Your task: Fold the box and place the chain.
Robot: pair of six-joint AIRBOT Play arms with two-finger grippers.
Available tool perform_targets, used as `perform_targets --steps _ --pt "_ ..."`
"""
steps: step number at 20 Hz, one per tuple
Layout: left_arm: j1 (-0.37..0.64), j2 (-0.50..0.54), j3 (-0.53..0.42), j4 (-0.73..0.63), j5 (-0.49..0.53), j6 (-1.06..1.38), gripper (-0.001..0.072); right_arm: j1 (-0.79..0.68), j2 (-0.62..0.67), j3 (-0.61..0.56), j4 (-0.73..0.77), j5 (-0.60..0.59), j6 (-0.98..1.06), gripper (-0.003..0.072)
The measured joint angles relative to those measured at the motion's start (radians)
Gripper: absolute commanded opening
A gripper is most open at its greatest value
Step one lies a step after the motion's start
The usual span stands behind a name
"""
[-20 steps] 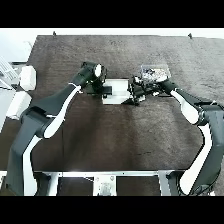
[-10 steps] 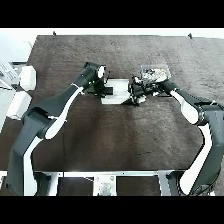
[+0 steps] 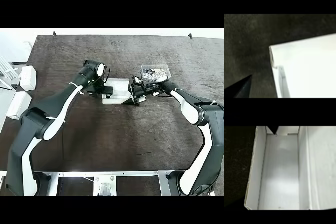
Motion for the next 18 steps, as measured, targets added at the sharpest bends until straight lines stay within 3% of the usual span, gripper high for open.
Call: perform_targets --steps 7,11,14,18 --pt "0.035 0.107 0.007 -0.038 -0.140 0.132 0.0629 0.000 0.000 0.000 0.001 0.000 0.002 0.0582" --pt "0.114 0.174 0.006 -0.174 -0.172 0.361 0.0628 0.000 0.000 0.000 0.001 0.000 0.002 0.0582" --pt "0.200 0.193 -0.014 -0.313 -0.150 0.676 0.0628 0.000 0.000 0.000 0.001 0.000 0.002 0.0582" --pt "0.261 0.199 -0.111 -0.412 -0.036 1.071 0.0628 0.000 0.000 0.000 0.001 0.000 0.002 0.0582"
